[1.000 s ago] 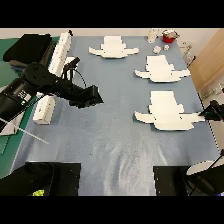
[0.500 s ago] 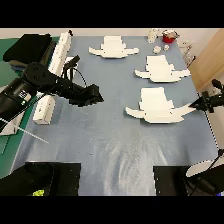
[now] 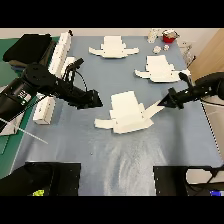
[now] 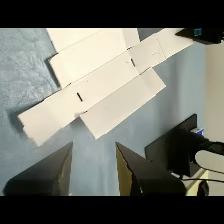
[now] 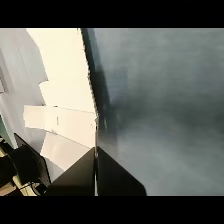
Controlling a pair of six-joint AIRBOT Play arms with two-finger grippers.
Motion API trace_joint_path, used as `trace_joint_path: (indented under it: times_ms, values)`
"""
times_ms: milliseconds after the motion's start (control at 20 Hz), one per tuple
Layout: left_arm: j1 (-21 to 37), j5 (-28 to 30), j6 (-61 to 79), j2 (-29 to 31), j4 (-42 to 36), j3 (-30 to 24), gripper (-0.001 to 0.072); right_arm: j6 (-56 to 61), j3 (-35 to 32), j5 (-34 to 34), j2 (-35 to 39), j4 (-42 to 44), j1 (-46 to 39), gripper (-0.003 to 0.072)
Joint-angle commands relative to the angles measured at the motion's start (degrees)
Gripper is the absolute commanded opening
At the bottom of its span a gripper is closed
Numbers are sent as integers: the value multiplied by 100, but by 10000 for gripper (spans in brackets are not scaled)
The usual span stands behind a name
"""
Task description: Fold the box.
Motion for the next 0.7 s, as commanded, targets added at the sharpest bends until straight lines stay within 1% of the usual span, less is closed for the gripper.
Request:
trace_joint_path:
  times_ms: [0, 50, 100, 200, 250, 300, 350, 450, 500, 550, 600, 650]
  values:
    - [2, -424, 439, 181, -42, -262, 405, 634, -1414, 627, 1349, -188, 750, 0]
    - [2, -396, 448, 382, -44, -505, 329, 748, -1759, 684, 1740, -197, 887, 0]
    - [2, -391, 509, 623, -44, -772, 236, 879, -2079, 848, 2118, -245, 1025, 0]
    - [4, -264, 501, 1193, -42, -1340, 238, 1128, -2616, 1325, 2739, -483, 1222, 2]
    - [9, -173, 503, 1394, -37, -1515, 239, 1248, -2767, 1432, 2879, -525, 1239, 13]
    - [9, -70, 507, 1521, -11, -1617, 239, 1257, -2802, 1425, 2885, -544, 1235, 140]
    - [9, -26, 507, 1547, 37, -1633, 240, 1255, -2798, 1427, 2828, -549, 1237, 293]
    - [9, 118, 507, 1530, 42, -1633, 242, 1241, -2765, 1414, 2599, -546, 1237, 294]
    - [9, 232, 507, 1497, 42, -1633, 327, 1158, -2723, 1362, 2415, -546, 1237, 293]
    - [9, 304, 507, 1447, 39, -1633, 463, 990, -2662, 1287, 2212, -522, 1237, 293]
    - [9, 313, 507, 1390, 39, -1633, 486, 813, -2577, 1198, 1991, -470, 1237, 277]
    - [7, 297, 505, 1340, 35, -1633, 487, 603, -2476, 1102, 1766, -372, 1239, 262]
